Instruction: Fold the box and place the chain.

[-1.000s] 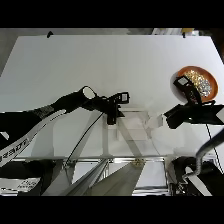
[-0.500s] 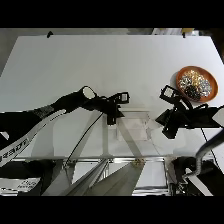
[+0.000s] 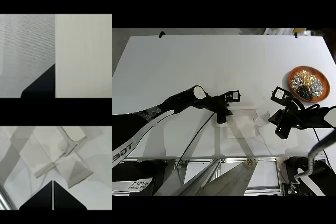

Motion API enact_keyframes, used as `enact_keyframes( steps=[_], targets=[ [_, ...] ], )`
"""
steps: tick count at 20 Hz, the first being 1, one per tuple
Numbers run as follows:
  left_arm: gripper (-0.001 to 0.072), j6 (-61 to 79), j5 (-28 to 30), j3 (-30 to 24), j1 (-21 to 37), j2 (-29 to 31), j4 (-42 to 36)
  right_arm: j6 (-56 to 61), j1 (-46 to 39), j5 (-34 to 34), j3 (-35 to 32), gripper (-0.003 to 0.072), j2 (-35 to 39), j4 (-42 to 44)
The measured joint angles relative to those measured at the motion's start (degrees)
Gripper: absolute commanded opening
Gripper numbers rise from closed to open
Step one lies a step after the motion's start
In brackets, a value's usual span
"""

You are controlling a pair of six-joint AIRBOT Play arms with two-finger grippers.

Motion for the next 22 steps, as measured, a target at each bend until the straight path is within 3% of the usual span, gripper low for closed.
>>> enact_keyframes(
  steps=[14,22],
  targets=[
    [0.0009,-2.32,1.11,0.04,0.00,-1.14,1.68,-0.07,0.22,0.09,0.00,0.0016,0.00,-0.13],
    [0.0009,-2.34,1.01,0.04,0.00,-1.14,1.84,-6.36,7.15,1.64,-1.05,0.0015,-1.33,-1.68]
  ],
)
